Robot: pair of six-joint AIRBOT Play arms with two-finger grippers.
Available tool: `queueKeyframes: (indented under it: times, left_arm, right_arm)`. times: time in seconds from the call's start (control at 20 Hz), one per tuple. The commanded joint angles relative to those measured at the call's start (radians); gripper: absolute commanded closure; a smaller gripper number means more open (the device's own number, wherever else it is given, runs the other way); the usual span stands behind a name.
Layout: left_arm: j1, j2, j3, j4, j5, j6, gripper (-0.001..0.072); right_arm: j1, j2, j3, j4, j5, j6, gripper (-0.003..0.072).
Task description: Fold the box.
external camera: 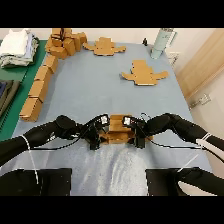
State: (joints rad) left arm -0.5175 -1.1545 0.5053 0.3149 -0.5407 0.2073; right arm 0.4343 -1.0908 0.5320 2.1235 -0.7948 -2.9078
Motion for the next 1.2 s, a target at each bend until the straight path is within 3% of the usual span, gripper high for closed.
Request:
queueKeyframes:
  times: [0.0, 0.2, 0.45, 0.85, 0.9, 0.95, 1.0, 1.15]
  left_arm:
    - [-0.005, -0.013, 0.009, -0.022, -0.003, 0.05, 0.0545]
    - [-0.007, -0.013, 0.011, -0.031, -0.026, 0.063, 0.0546]
    - [-0.02, -0.024, 0.011, -0.158, -0.015, 0.157, 0.0546]
    - [-0.032, -0.06, 0.012, -0.166, -0.013, 0.17, 0.0523]
    - [-0.032, -0.063, 0.012, -0.166, -0.016, 0.17, 0.0496]
    - [-0.032, -0.066, 0.012, -0.167, -0.017, 0.17, 0.0261]
    - [-0.032, -0.066, 0.012, -0.171, -0.017, 0.17, 0.0182]
    - [-0.032, -0.066, 0.012, -0.174, -0.017, 0.17, 0.018]
  right_arm:
    - [-0.001, -0.001, 0.0, 0.0, 0.0, 0.001, 0.0185]
    - [-0.001, -0.001, 0.0, 0.0, 0.0, 0.001, 0.0185]
    - [0.0, -0.001, 0.0, 0.0, 0.0, 0.001, 0.0185]
    - [0.0, -0.001, 0.0, 0.0, 0.0, 0.001, 0.0186]
    - [-0.001, -0.001, 0.0, 0.0, 0.0, 0.001, 0.0186]
    - [-0.001, -0.001, 0.0, 0.0, 0.0, 0.001, 0.0185]
    - [-0.001, -0.001, 0.0, 0.0, 0.0, 0.001, 0.0185]
    - [-0.001, -0.001, 0.0, 0.0, 0.0, 0.001, 0.0185]
